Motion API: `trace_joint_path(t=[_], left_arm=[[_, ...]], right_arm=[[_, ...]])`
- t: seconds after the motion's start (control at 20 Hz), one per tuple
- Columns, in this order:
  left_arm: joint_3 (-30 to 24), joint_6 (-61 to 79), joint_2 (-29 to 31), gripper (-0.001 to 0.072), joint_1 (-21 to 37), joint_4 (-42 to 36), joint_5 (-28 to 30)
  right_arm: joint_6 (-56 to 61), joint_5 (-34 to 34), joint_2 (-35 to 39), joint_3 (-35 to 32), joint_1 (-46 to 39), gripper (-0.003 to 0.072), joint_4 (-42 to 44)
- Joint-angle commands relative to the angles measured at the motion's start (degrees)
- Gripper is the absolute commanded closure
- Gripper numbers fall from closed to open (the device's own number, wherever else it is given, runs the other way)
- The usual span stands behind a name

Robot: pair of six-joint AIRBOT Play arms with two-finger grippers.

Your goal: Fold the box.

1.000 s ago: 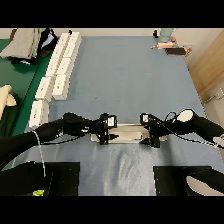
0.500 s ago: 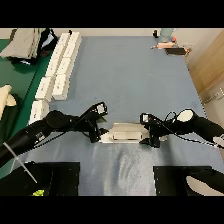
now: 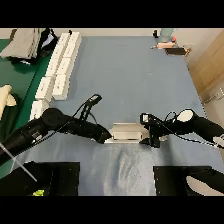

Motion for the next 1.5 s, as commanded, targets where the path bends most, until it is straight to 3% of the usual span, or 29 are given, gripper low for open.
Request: trace_joint_path(t=[0.0, 0.25, 0.7, 1.2, 1.3, 1.45], left_arm=[[5.62, -5.70, -9.68, 0.0695, 0.42, -12.57, 1.09], [13.90, -5.77, -22.45, 0.0695, 3.21, -14.99, 1.22], [14.45, -9.40, -33.90, 0.0695, 4.61, -15.04, -0.04], [14.86, -7.52, -35.36, 0.0696, 5.11, -15.08, -2.82], [16.13, -4.39, -33.90, 0.0696, 7.61, -15.06, -6.45], [16.57, -2.67, -26.75, 0.0697, 13.55, -12.70, -8.70]], right_arm=[[0.00, 0.02, 0.02, 0.04, 0.02, 0.0142, -0.02], [0.00, 0.02, 0.02, 0.04, 0.02, 0.0143, 0.00], [0.00, 0.04, 0.02, 0.04, 0.02, 0.0142, -0.02], [0.00, 0.02, 0.02, 0.04, 0.02, 0.0142, 0.00], [0.00, 0.02, 0.02, 0.04, 0.02, 0.0142, 0.00], [0.00, 0.02, 0.02, 0.04, 0.02, 0.0142, 0.00]])
